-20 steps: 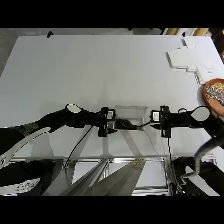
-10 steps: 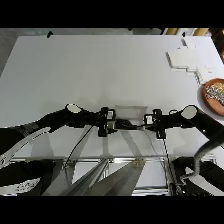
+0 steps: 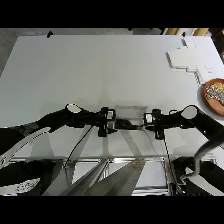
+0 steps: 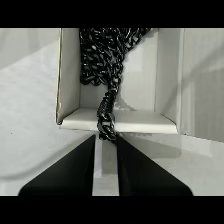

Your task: Fold the box and place the chain.

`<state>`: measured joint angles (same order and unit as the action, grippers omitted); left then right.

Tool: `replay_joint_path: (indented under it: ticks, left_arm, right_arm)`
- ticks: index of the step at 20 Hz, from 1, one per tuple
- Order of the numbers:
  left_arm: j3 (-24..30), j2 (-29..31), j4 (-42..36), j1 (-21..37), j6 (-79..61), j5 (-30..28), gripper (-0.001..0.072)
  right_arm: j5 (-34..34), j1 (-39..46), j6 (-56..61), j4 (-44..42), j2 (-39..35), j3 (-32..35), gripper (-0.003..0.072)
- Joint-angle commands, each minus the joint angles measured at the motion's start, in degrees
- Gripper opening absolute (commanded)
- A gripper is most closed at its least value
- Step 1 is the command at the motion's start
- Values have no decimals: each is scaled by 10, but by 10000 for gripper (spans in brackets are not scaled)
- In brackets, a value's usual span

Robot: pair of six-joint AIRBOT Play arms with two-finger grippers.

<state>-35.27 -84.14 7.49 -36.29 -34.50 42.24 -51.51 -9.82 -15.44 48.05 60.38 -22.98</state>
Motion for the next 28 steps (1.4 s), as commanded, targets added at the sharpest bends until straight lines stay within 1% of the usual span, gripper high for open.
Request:
replay_joint_path:
  ticks: [1, 3, 8, 10, 12, 13, 16, 17, 18, 20, 23, 25, 28]
  left_arm:
    - [0, 0, 0, 0, 0, 0, 29]
    - [0, 0, 0, 0, 0, 0, 29]
    - [0, 0, 0, 0, 0, 0, 29]
    - [0, 0, 0, 0, 0, 0, 29]
    - [0, 0, 0, 0, 0, 0, 29]
    - [0, 0, 0, 0, 0, 0, 29]
    - [0, 0, 0, 0, 0, 0, 29]
    - [0, 0, 0, 0, 0, 0, 29]
    - [0, 0, 0, 0, 0, 0, 29]
    - [0, 0, 0, 0, 0, 0, 29]
    - [0, 0, 0, 0, 0, 0, 29]
    - [0, 0, 0, 0, 0, 0, 29]
    - [0, 0, 0, 0, 0, 0, 29]
  right_arm:
    - [-3, -1, 5, -5, -2, 0, 189]
    - [-3, -1, 5, -5, -2, 1, 186]
    - [10, 0, 4, -37, -2, 12, 148]
    - [9, 0, 13, -29, -3, 12, 16]
    - [13, 0, 47, -24, -6, 12, 16]
    - [14, 0, 66, -6, -13, 12, 16]
    - [13, 0, 165, 123, -60, 12, 16]
    - [11, 0, 193, 148, -83, 12, 16]
    - [10, 0, 219, 149, -113, 12, 16]
    - [8, 0, 238, 97, -174, 12, 16]
    - [-19, -1, 241, -56, -241, 12, 16]
    - [-39, -1, 241, -155, -252, 12, 17]
    - [-44, -29, 240, -235, -252, 12, 17]
